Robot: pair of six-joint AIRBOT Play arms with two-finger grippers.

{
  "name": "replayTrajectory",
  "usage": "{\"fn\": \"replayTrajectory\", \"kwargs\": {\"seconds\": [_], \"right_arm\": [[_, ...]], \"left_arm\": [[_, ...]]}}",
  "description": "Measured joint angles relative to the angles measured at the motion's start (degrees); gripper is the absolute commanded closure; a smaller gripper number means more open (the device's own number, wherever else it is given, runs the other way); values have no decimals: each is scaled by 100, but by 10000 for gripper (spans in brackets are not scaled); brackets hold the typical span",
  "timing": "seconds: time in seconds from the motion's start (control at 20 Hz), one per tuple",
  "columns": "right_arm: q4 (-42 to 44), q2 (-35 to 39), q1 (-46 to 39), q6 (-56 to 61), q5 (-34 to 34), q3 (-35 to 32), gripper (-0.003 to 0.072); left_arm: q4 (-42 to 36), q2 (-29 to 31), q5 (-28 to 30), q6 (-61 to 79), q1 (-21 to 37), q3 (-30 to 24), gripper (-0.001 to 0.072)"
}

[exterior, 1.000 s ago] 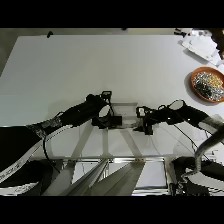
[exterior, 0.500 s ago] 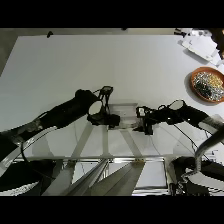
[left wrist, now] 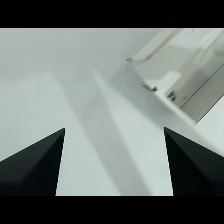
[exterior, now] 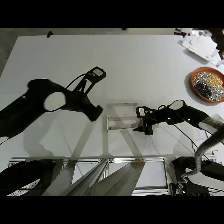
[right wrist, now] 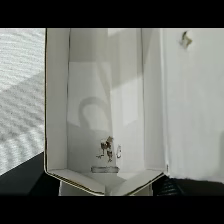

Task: Fold the box and place the chain.

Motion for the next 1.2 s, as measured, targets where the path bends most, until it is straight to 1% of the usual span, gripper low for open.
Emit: {"fn": "replayTrajectory", "kwargs": {"seconds": [0.1, 0.2, 0.3, 0.35, 0.45, 0.6, 0.75, 1.1, 1.2], "right_arm": [[0, 0, 0, 0, 0, 2, 280], [0, 0, 0, 2, 0, 0, 280], [0, 0, 0, 2, 0, 0, 280], [0, 0, 0, 2, 0, 0, 280], [0, 0, 0, 2, 0, 0, 280], [0, 0, 0, 2, 0, 0, 280], [2, 0, 0, 0, -2, 0, 280], [0, 0, 0, 0, -2, 0, 280], [2, 0, 0, 0, -2, 0, 280]], "left_arm": [[-374, 396, 177, 1364, 258, -466, 11], [-960, 584, 422, 2691, 527, -1005, 5], [-1694, 535, 608, 4072, 754, -1493, -2], [-2092, 415, 691, 4782, 839, -1674, -1], [-2796, 96, 927, 5908, 903, -1888, -1], [-3593, -511, 1480, 6981, 887, -2041, -1], [-4024, -970, 1902, 7556, 879, -2098, 0], [-4861, -1604, 2457, 8400, 619, -2124, 3], [-5016, -1711, 2516, 8500, 564, -2122, 3]]}}
